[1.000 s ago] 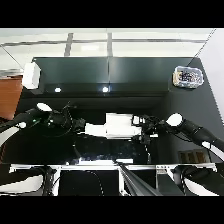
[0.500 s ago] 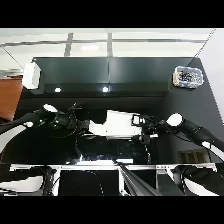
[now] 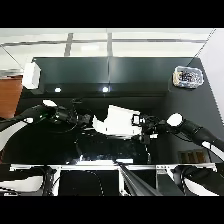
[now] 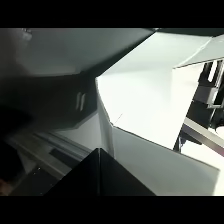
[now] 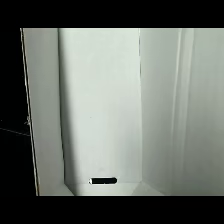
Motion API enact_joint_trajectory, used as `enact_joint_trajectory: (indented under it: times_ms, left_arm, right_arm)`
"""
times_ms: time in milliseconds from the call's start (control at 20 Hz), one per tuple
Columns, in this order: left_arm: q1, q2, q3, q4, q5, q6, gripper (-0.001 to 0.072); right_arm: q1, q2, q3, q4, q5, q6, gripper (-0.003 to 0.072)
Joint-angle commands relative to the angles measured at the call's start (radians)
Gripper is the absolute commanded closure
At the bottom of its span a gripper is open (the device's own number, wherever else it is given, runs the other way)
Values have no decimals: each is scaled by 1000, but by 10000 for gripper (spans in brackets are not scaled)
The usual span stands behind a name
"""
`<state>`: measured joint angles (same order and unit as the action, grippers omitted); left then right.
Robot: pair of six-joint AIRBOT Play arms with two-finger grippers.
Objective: Fold the box and place the chain.
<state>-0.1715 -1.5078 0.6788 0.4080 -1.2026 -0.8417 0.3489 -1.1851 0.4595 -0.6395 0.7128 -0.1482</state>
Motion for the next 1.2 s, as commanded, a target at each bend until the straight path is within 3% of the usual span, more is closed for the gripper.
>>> enact_joint_trajectory:
  times_ms: [0,350,450,600,750,1150]
  left_arm:
    - [-3,0,28,7,-24,-3,688]
    - [-18,0,36,29,-50,-3,661]
    - [-17,0,37,29,-68,-3,328]
    - [-14,0,45,21,-115,-3,-11]
    - [-14,0,61,27,-152,-3,-11]
    - [-26,38,130,78,-136,-96,14]
  right_arm:
    - [0,-1,-1,0,1,-1,551]
    - [0,-1,-1,0,1,-1,551]
    - [0,-1,-1,0,1,-1,551]
    - [0,-1,-1,0,1,-1,551]
    - [0,-1,-1,0,1,-1,551]
    - [0,-1,-1,0,1,-1,551]
